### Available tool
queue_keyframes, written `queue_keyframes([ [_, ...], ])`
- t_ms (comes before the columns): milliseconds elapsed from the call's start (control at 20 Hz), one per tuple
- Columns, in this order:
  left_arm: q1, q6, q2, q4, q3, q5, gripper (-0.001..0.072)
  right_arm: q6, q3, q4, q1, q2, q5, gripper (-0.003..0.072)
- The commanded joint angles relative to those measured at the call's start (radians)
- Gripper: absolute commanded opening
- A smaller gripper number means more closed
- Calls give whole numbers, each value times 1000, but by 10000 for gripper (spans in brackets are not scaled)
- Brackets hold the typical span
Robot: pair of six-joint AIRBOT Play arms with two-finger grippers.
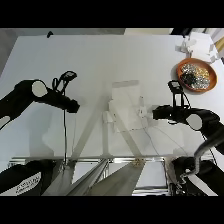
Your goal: Fold the box and place the chain.
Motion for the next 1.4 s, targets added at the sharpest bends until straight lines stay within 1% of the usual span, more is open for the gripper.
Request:
queue_keyframes([
  [0, -3, 481, -80, -585, 0, 40, 359, 7, -1, 2, 4, 1, 8, 11],
  [50, -5, 544, -119, -660, 0, 28, 470, 7, -1, 3, 4, 1, 10, 11],
  [100, -12, 589, -161, -695, 0, 24, 545, 7, -1, 8, 4, 1, 11, 11],
  [150, -21, 631, -199, -708, 1, 20, 608, 6, -1, 13, 4, 1, 12, 11],
  [200, -29, 679, -236, -732, 2, 18, 637, 6, -1, 13, 4, 1, 13, 11],
  [300, -33, 765, -296, -791, 19, 18, 633, 6, -1, 13, 4, 1, 13, 11],
  [350, -29, 763, -325, -788, 50, 15, 633, 6, -1, 13, 4, 1, 13, 11],
  [450, -28, 751, -397, -774, 151, -44, 630, 6, -1, 13, 4, 1, 13, 11],
  [600, -32, 692, -530, -769, 333, -157, 630, 6, -1, 13, 4, 1, 13, 11],
  [750, -37, 674, -624, -789, 446, -229, 630, 6, -1, 13, 4, 1, 13, 11],
  [850, -56, 675, -649, -789, 472, -236, 629, 6, -1, 13, 4, 1, 12, 11],
  [1050, -119, 701, -671, -781, 473, -218, 618, 6, -1, 13, 4, 1, 12, 11],
  [1100, -131, 701, -677, -776, 473, -218, 601, 6, -1, 13, 4, 1, 12, 11],
  [1250, -153, 715, -684, -714, 473, -215, 438, 6, -1, 13, 4, 1, 12, 11],
  [1350, -144, 740, -681, -715, 473, -214, 238, 6, -1, 13, 4, 1, 12, 11],
])
